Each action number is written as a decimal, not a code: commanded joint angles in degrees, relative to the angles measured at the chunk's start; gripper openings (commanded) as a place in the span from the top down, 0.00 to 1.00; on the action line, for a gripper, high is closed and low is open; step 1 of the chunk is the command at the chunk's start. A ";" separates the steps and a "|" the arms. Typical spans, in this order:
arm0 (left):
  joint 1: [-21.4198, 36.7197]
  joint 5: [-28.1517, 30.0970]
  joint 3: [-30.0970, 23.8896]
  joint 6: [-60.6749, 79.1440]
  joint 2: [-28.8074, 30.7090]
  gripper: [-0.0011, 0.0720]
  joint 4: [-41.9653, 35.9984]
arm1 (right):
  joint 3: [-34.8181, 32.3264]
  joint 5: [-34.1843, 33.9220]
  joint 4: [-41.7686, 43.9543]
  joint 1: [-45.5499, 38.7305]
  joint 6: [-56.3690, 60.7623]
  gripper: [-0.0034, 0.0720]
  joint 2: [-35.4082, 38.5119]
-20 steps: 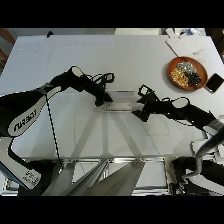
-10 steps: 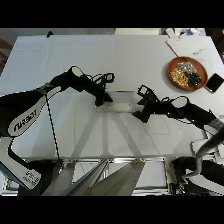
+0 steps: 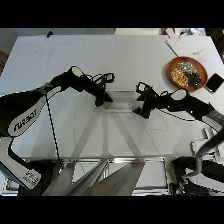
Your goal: Fold the box and place the chain.
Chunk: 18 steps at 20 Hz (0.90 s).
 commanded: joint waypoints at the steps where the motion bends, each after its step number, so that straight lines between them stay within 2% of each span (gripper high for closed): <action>1: -0.02 0.00 -0.02 0.02 -0.02 0.97 0.02 | 1.79 1.88 -0.46 -1.62 -2.29 0.09 -1.62; 5: -0.02 -0.02 -0.02 0.02 0.00 0.97 0.02 | 3.06 4.72 3.98 -1.62 -7.39 0.09 -4.31; 12: -0.02 -0.02 -0.02 0.02 -0.02 0.97 0.02 | 4.90 5.20 5.25 -1.64 -11.67 0.09 -6.19; 18: -0.02 0.00 -0.02 0.02 -0.02 0.97 0.02 | 11.34 12.76 5.29 -3.45 -13.00 0.09 -13.86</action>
